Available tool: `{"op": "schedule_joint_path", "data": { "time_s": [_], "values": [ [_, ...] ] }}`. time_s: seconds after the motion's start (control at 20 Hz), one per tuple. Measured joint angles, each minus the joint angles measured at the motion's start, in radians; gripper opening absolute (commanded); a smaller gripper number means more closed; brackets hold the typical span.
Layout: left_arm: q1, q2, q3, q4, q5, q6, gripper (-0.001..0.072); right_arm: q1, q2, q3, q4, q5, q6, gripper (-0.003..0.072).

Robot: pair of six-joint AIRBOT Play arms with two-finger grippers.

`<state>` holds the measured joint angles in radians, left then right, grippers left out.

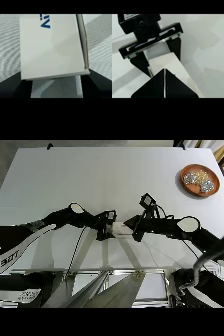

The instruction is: Fold the box and place the chain.

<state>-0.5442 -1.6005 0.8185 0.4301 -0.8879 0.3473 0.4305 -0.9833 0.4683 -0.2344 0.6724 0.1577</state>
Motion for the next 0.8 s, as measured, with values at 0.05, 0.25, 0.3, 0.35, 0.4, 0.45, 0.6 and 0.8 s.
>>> {"op": "schedule_joint_path", "data": {
  "time_s": [0.05, 0.25, 0.3, 0.35, 0.4, 0.45, 0.6, 0.8],
  "values": [
    [0.0, 0.0, 0.0, 0.0, 0.0, 0.0, 0.0208, -0.006, -0.029, -0.011, 0.074, 0.018, -0.059, 0.0012],
    [0.0, 0.0, 0.0, 0.0, 0.0, 0.0, 0.0208, -0.016, -0.097, -0.031, 0.206, 0.055, -0.177, 0.0012],
    [0.0, 0.0, 0.0, 0.0, 0.0, 0.0, 0.0208, -0.016, -0.105, -0.034, 0.212, 0.056, -0.19, 0.0012],
    [0.0, 0.0, 0.0, 0.0, 0.0, 0.0, 0.0208, -0.017, -0.11, -0.038, 0.217, 0.059, -0.201, 0.0012],
    [0.0, 0.0, 0.0, 0.0, 0.0, 0.0, 0.0208, -0.018, -0.114, -0.043, 0.219, 0.059, -0.205, 0.0012],
    [0.0, 0.0, 0.0, 0.0, 0.0, 0.0, 0.0208, -0.018, -0.117, -0.052, 0.22, 0.061, -0.208, 0.0012],
    [0.0, 0.0, 0.0, 0.0, 0.001, 0.001, 0.0208, -0.019, -0.122, -0.082, 0.222, 0.052, -0.214, 0.0012],
    [0.0, 0.0, 0.0, 0.0, 0.002, 0.001, 0.0208, -0.019, -0.124, -0.103, 0.205, 0.036, -0.219, 0.0011]
  ]
}}
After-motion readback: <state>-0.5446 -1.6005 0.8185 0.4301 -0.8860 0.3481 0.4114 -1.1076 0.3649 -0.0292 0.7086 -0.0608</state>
